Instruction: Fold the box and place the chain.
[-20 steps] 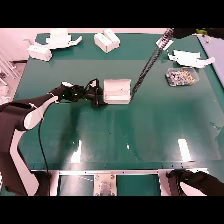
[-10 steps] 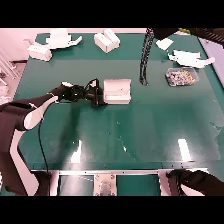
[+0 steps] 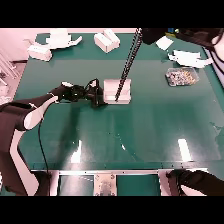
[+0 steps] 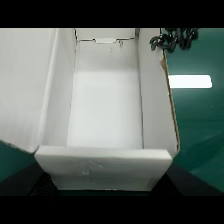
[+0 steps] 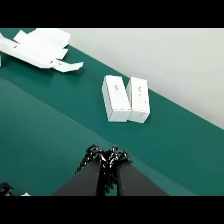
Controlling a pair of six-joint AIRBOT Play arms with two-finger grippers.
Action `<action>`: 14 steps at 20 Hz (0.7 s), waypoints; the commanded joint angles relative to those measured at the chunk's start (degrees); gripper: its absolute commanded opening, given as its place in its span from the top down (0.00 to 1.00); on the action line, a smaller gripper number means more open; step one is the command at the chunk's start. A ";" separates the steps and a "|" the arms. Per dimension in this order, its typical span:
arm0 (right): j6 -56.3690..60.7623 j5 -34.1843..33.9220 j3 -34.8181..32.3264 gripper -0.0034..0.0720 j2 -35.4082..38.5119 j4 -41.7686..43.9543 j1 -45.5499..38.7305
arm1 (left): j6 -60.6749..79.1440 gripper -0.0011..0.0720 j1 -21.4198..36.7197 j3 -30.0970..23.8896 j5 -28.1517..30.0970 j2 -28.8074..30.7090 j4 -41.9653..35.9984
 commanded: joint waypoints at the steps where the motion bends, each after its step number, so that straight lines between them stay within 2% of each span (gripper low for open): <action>1: 0.02 -0.07 0.04 0.95 -2.29 0.07 0.13 | 0.00 0.34 -0.02 -0.02 -0.02 0.02 0.02; 10: -1.49 0.15 -0.96 0.95 -3.80 4.15 0.13 | 0.00 0.34 -0.02 -0.02 0.00 0.02 0.02; 14: -1.46 0.17 -5.55 0.95 -3.80 6.49 0.11 | 0.00 0.34 -0.02 -0.02 0.00 0.02 0.02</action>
